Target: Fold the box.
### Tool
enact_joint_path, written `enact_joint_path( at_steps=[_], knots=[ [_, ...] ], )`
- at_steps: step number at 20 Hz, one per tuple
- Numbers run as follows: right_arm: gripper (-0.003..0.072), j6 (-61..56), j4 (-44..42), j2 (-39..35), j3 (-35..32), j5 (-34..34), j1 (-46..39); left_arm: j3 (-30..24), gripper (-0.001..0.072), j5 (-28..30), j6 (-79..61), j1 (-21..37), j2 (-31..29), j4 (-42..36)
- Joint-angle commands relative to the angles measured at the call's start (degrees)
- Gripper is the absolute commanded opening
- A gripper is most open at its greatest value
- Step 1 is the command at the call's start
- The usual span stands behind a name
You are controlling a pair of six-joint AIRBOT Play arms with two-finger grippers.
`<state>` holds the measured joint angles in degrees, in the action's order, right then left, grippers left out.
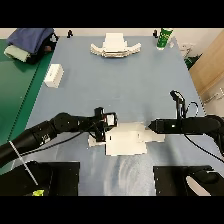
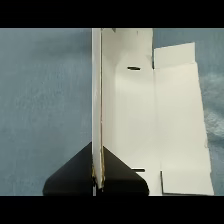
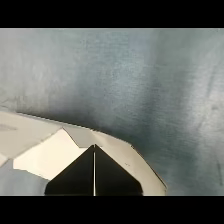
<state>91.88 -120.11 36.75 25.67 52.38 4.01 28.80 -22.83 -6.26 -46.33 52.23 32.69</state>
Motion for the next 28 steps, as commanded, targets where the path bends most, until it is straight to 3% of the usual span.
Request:
enact_joint_path(
  at_steps=[1,7,14,20,24,28],
  knots=[
    [0.0001,-0.92,-0.33,-0.04,-0.09,-3.3,0.04,-5.03,0.0009,8.79,-0.79,-6.08,-1.36,0.09],
    [0.0001,-0.94,-0.39,-0.04,-0.11,-4.13,0.04,-8.94,0.0013,10.51,2.93,-7.28,-1.14,0.09],
    [0.0,-0.94,-0.42,-0.04,-0.11,-3.89,0.04,-7.65,0.0012,2.21,3.8,-6.56,-1.16,0.11],
    [0.0001,-0.92,-1.03,-0.04,-0.11,-3.78,0.07,-0.13,0.0012,-6.93,5.95,4.39,-1.16,0.76],
    [0.0,-0.92,-1.03,-0.02,-0.11,-3.87,0.07,4.07,0.0012,-16.79,6.27,11.76,0.28,0.76],
    [0.0001,-0.92,-1.03,-0.02,-0.22,-3.85,0.07,5.31,0.0012,-20.55,6.08,12.72,6.19,0.98]
  ],
)
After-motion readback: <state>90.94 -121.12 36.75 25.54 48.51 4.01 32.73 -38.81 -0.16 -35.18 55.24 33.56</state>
